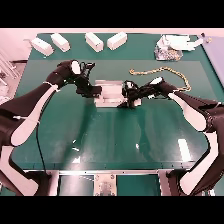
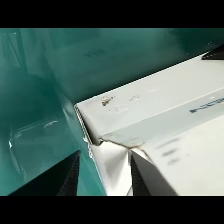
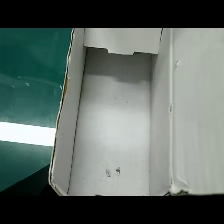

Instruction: Fold the box and place the chain.

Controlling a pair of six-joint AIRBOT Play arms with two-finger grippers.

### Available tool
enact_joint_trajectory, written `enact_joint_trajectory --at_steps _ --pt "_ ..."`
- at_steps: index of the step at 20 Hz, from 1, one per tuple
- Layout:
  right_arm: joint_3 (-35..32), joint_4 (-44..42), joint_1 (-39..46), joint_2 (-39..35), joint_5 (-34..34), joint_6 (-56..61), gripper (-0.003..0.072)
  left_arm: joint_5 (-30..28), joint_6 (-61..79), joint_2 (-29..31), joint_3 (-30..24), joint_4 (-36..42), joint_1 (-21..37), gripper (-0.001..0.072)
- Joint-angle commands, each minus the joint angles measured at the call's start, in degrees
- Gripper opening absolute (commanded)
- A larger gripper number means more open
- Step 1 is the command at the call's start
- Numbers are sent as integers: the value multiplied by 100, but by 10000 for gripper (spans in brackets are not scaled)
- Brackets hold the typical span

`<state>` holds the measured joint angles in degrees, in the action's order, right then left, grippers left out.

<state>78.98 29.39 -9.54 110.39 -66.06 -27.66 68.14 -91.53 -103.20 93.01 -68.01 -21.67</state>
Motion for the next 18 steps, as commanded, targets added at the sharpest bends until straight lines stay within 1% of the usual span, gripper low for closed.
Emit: enact_joint_trajectory --at_steps 1,3,7,12,16,18 --pt "0 -2 0 -2 -2 0 587 -20 -61 -2 -20 26 13 380" --pt "0 -2 0 -2 -2 0 587 -26 -234 -4 -24 28 0 380" --pt "0 -2 0 -2 -2 0 587 -4 -1043 -9 -24 -46 -22 381" --pt "0 -4 0 -2 -2 0 587 -118 -1351 -9 -24 -671 -352 380" --pt "0 -2 0 -2 -2 0 587 -240 -1663 -11 -24 -708 -398 381" --pt "0 -2 0 -2 -2 0 587 -356 -1812 -15 -22 -907 -470 381"
